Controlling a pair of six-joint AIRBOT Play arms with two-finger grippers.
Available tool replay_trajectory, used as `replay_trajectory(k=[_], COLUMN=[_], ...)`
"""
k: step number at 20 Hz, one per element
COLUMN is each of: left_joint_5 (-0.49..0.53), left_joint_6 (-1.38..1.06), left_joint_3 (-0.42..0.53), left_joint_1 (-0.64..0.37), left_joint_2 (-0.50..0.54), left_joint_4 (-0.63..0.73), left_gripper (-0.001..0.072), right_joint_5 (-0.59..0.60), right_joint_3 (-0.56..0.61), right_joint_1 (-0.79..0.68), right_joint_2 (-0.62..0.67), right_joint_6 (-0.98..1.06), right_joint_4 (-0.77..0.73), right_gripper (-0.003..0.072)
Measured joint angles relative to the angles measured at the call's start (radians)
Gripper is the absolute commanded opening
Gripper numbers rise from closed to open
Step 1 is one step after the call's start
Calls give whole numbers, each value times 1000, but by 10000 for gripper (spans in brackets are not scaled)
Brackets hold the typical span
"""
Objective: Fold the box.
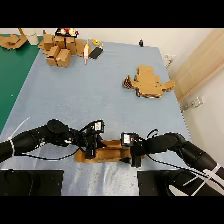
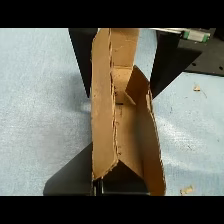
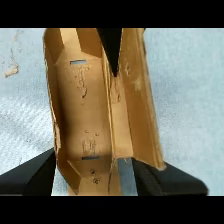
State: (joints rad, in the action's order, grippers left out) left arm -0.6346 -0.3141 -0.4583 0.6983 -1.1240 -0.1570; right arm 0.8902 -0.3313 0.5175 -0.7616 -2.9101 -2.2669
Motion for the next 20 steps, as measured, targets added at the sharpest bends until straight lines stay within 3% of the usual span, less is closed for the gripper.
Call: replay_trajectory(k=[6, 20], left_joint_5=[8, 4], left_joint_6=[1, 0], left_joint_3=[0, 0], left_joint_1=[0, 0], left_joint_2=[-2, -1], left_joint_4=[2, 0], left_gripper=[13, 13], right_joint_5=[26, -43], right_joint_3=[1, 3], right_joint_1=[0, 8], right_joint_2=[-3, -81], right_joint_6=[11, 12], right_joint_4=[8, -2], right_gripper=[710, 694])
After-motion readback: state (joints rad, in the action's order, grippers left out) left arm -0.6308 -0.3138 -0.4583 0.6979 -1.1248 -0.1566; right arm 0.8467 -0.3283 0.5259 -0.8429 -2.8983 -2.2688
